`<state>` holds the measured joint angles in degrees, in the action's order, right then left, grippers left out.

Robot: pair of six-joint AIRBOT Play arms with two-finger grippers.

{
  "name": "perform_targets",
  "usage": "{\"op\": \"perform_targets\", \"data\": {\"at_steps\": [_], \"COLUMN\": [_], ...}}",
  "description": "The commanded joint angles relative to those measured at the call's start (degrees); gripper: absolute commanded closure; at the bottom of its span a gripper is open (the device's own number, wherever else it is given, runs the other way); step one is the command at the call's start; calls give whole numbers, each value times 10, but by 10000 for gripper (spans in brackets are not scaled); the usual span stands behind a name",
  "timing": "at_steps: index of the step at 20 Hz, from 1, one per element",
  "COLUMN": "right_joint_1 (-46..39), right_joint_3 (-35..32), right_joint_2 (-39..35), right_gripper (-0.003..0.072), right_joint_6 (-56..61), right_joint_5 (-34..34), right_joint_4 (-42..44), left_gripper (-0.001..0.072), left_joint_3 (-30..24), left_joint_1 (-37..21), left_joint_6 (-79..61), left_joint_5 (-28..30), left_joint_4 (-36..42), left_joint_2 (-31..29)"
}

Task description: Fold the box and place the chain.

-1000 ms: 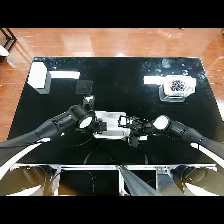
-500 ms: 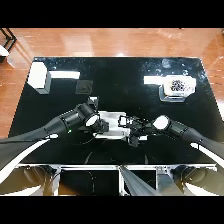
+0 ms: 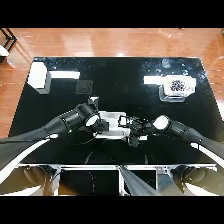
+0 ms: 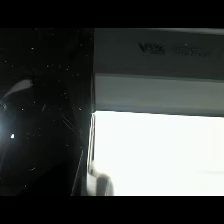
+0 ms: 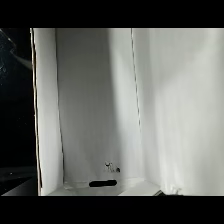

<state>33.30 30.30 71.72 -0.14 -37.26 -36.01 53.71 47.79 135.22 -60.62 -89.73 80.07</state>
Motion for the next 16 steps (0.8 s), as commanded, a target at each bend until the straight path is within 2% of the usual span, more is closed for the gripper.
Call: {"op": "perform_targets", "data": {"at_steps": [1,7,9,11,12,16], "right_joint_1": [0,0,0,0,0,0], "right_joint_3": [0,0,0,0,0,0], "right_joint_2": [0,0,0,0,0,0], "right_gripper": [162,162,162,162,162,162], "right_joint_6": [0,0,0,0,0,0], "right_joint_5": [0,0,0,0,0,0], "right_joint_4": [0,0,0,0,0,0], "left_gripper": [404,426,523,675,693,693], "left_joint_3": [0,0,0,0,0,0], "left_joint_1": [0,0,0,0,0,0], "left_joint_6": [3,2,2,-3,-5,-9], "left_joint_5": [2,1,1,1,1,-1], "left_joint_4": [2,2,2,7,12,22], "left_joint_2": [3,8,8,8,8,8]}}
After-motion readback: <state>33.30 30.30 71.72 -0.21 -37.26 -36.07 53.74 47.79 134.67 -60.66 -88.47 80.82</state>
